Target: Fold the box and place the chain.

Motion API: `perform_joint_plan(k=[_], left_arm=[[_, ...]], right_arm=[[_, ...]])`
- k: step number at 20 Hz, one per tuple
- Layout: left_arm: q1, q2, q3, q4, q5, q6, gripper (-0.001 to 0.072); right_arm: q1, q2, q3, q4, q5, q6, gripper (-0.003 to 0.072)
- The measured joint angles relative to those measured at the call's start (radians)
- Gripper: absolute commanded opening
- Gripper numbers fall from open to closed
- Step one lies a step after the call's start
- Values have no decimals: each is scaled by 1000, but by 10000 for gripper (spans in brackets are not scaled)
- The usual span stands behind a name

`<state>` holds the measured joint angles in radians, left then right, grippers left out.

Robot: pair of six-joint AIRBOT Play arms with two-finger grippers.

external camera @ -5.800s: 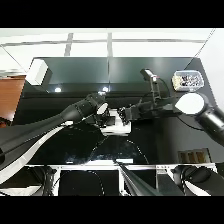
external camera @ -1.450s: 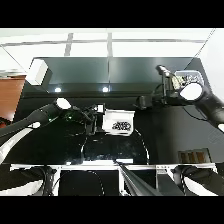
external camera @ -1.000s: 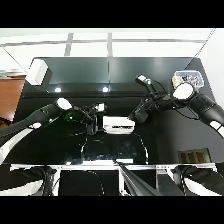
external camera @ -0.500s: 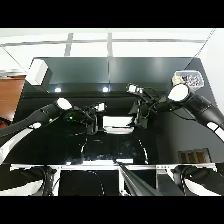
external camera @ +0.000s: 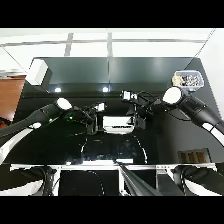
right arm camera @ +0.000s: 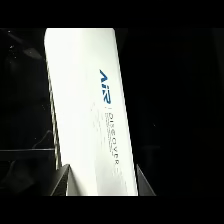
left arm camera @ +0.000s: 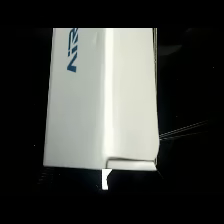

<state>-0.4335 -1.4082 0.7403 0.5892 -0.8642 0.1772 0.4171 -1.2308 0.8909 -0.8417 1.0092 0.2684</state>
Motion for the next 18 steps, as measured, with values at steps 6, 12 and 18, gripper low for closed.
perform_joint_plan(k=[6, 12, 18], left_arm=[[0, 0, 0, 1, 0, 1, 399], [0, 0, 0, 1, 0, 2, 399], [0, 0, 0, 0, 0, 2, 399]], right_arm=[[2, -3, 0, -5, 8, 24, 242], [3, -5, 0, -26, 22, 32, 243], [4, -5, 0, -47, 24, 34, 243]])
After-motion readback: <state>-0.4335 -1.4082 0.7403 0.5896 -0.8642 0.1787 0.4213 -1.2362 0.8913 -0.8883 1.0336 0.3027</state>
